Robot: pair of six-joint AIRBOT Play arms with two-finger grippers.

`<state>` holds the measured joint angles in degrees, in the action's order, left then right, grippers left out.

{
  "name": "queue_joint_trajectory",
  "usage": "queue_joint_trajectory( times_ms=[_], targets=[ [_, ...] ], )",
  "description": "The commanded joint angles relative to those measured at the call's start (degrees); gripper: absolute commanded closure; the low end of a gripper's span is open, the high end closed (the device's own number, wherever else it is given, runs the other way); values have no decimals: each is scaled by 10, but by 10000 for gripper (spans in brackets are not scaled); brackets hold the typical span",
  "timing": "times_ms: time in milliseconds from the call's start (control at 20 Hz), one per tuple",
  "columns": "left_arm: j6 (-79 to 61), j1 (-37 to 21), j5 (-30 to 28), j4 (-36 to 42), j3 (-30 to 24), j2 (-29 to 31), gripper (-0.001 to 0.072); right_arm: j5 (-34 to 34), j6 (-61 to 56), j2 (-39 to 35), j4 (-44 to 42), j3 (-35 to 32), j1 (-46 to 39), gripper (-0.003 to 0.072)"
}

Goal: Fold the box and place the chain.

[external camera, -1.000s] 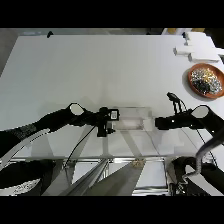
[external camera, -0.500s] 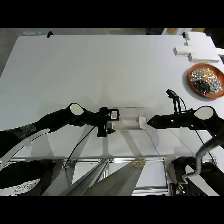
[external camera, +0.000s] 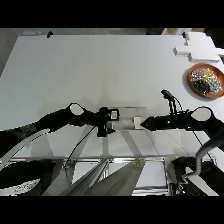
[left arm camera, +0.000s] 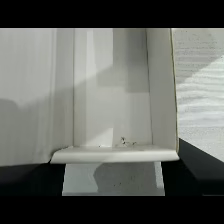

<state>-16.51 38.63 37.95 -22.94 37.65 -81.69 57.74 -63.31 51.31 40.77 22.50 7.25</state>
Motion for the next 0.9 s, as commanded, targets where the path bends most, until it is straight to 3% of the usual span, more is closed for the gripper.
queue_joint_trajectory(
  times_ms=[0,200,350,850],
  targets=[
    [0,0,0,0,0,0,434,-23,-53,1,50,17,38,367],
    [0,0,0,0,0,0,434,-53,-145,3,108,53,98,367],
    [0,0,0,0,0,0,434,-72,-282,18,205,74,156,372],
    [0,0,0,0,0,0,434,-33,-574,136,436,179,287,392]
  ],
)
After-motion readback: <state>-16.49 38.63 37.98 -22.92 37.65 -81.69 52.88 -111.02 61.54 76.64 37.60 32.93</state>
